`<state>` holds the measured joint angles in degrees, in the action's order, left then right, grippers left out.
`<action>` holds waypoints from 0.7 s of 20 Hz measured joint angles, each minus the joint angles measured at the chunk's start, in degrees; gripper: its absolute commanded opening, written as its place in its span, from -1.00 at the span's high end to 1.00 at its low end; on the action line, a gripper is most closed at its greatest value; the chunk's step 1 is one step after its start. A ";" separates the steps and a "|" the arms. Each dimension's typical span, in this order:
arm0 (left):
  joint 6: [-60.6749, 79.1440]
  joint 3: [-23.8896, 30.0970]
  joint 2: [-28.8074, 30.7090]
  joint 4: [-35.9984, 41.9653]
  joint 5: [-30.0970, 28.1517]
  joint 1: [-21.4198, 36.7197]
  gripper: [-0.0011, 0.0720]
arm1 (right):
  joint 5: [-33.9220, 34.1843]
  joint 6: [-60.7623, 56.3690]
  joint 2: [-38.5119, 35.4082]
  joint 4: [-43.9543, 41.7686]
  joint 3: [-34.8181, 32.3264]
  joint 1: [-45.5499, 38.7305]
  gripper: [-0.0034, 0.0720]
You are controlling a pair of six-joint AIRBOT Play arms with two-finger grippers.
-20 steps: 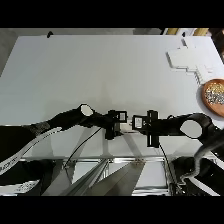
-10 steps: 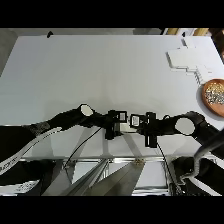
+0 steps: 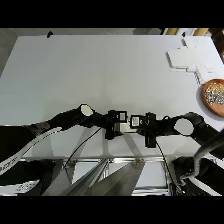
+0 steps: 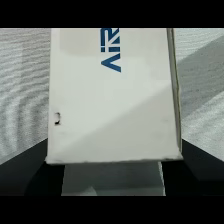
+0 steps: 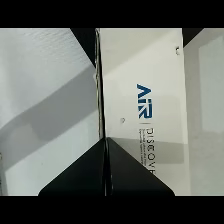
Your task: Fold the box and place the chain.
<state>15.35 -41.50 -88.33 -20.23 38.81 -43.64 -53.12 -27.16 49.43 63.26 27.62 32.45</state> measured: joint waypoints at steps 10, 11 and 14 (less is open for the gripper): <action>0.04 0.00 0.00 -0.02 -0.02 0.00 0.17 | -0.20 -0.02 1.90 -0.09 -0.42 -0.02 0.87; 0.04 0.00 0.00 -0.04 -0.02 0.00 0.17 | -0.24 -0.02 2.21 -0.15 -0.37 -0.02 0.87; 0.04 0.00 0.00 -0.02 -0.02 0.00 0.17 | -0.26 -0.02 2.08 -0.11 -0.28 0.00 0.87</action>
